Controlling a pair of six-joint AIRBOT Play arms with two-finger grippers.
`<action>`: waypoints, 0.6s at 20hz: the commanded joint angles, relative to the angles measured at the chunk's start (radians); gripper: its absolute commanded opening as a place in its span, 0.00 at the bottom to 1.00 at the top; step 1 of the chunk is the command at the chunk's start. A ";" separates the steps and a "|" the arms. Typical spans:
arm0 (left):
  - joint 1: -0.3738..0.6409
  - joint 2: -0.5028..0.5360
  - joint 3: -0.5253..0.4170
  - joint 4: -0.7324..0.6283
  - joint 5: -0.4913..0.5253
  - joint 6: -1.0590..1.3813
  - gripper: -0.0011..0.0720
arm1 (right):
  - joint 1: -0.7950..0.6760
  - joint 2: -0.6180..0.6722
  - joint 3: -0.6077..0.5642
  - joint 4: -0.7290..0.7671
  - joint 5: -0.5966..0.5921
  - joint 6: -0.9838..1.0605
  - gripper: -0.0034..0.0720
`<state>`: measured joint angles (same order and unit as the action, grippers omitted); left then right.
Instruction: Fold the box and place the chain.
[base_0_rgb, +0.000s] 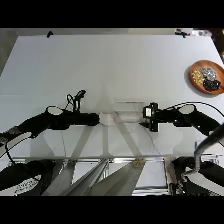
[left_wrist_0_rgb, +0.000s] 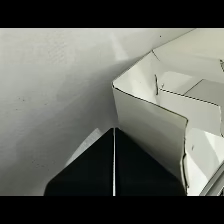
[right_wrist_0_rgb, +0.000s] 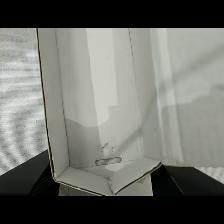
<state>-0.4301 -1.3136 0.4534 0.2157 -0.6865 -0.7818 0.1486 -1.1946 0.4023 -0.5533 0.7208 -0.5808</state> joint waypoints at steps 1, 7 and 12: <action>-0.002 0.000 0.013 -0.002 0.001 0.006 0.03 | 0.001 0.000 -0.001 0.000 0.000 0.000 0.66; -0.079 -0.001 0.121 -0.002 0.002 0.023 0.03 | 0.001 0.000 -0.001 0.000 0.000 0.000 0.66; -0.127 -0.001 0.131 -0.019 0.019 0.026 0.04 | 0.001 0.000 -0.001 0.000 0.000 0.000 0.66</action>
<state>-0.5323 -1.3140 0.5732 0.2089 -0.6781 -0.7593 0.1486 -1.1946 0.4023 -0.5533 0.7208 -0.5812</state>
